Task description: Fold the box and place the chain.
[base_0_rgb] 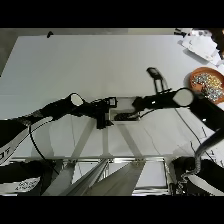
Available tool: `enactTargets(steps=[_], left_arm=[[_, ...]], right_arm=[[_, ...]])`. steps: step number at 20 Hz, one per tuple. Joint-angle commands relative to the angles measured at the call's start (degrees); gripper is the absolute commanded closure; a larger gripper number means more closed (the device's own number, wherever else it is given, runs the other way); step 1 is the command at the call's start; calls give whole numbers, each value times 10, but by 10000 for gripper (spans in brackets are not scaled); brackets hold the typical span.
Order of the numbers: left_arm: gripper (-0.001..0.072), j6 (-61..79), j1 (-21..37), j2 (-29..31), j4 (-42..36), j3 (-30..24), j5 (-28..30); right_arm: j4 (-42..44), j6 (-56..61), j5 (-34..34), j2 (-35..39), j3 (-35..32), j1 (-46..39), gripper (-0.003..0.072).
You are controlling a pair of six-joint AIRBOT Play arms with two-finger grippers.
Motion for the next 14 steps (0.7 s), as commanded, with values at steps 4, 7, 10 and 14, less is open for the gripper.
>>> enactTargets(steps=[4, 7, 10, 14], left_arm=[[376, 0, 0, 0, 0, 0, 0], [376, 0, 0, 0, 0, 0, 0], [376, 0, 0, 0, 0, 0, 0], [376, 0, 0, 0, 0, 0, 0]], right_arm=[[-186, 105, 64, 37, 0, -309, 302], [-245, 151, 18, -2, 0, -375, 282], [-245, 168, -59, -59, 0, -381, 283], [-264, 239, -124, -124, 0, -375, 285]])
